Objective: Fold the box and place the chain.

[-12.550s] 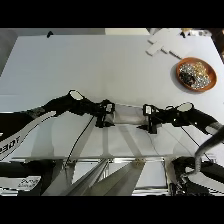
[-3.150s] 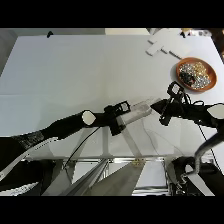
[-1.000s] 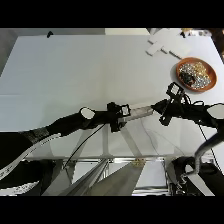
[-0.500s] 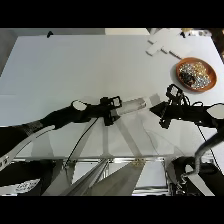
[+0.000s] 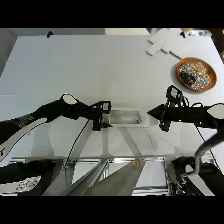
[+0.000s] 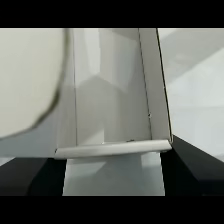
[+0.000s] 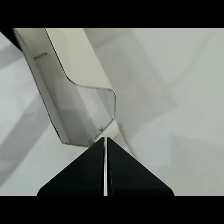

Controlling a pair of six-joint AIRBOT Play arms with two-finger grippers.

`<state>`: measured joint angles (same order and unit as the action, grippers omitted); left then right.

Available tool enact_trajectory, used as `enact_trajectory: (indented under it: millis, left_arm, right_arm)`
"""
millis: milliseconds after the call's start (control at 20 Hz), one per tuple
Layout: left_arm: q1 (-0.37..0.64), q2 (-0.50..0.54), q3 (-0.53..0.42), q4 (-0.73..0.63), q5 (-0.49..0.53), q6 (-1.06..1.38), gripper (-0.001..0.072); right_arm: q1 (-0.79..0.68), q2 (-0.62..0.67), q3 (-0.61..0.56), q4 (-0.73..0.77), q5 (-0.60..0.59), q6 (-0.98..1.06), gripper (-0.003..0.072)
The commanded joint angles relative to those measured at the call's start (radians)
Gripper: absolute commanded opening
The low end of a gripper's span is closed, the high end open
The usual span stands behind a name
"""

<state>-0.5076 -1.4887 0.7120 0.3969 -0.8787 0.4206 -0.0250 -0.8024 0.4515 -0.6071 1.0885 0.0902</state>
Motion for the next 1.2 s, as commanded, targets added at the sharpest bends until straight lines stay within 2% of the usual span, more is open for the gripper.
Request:
enact_trajectory:
  millis: [0, 100, 400, 650, 750, 950, 1000, 1150]
  left_arm:
    - [0.005, -0.018, 0.001, 0.032, -0.027, 0.002, 0.0008]
    - [-0.003, -0.030, 0.001, 0.031, -0.014, 0.002, 0.0011]
    - [-0.035, -0.034, 0.001, 0.030, 0.109, 0.002, 0.0006]
    - [-0.039, -0.034, 0.001, 0.031, 0.104, 0.000, 0.0012]
    - [-0.039, -0.034, 0.001, 0.030, 0.104, 0.000, 0.0012]
    - [-0.039, -0.034, 0.001, 0.030, 0.104, 0.000, 0.0012]
    - [-0.039, -0.034, 0.001, 0.030, 0.104, 0.000, 0.0012]
    - [-0.039, -0.034, 0.001, 0.030, 0.104, 0.000, 0.0012]
  right_arm:
    - [0.001, 0.000, 0.001, 0.047, 0.093, 0.000, 0.0017]
    - [0.001, 0.000, 0.001, 0.047, 0.102, 0.000, 0.0017]
    - [0.001, 0.000, 0.001, 0.047, 0.100, -0.008, 0.0017]
    - [0.008, 0.000, 0.001, 0.043, 0.092, -0.024, 0.0016]
    - [0.076, -0.002, 0.001, 0.049, 0.030, -0.023, 0.0015]
    - [0.257, -0.050, 0.001, 0.095, -0.250, 0.000, 0.0011]
    - [0.272, -0.080, 0.001, 0.130, -0.324, 0.021, 0.0011]
    - [0.272, -0.155, 0.001, 0.256, -0.446, 0.041, 0.0011]
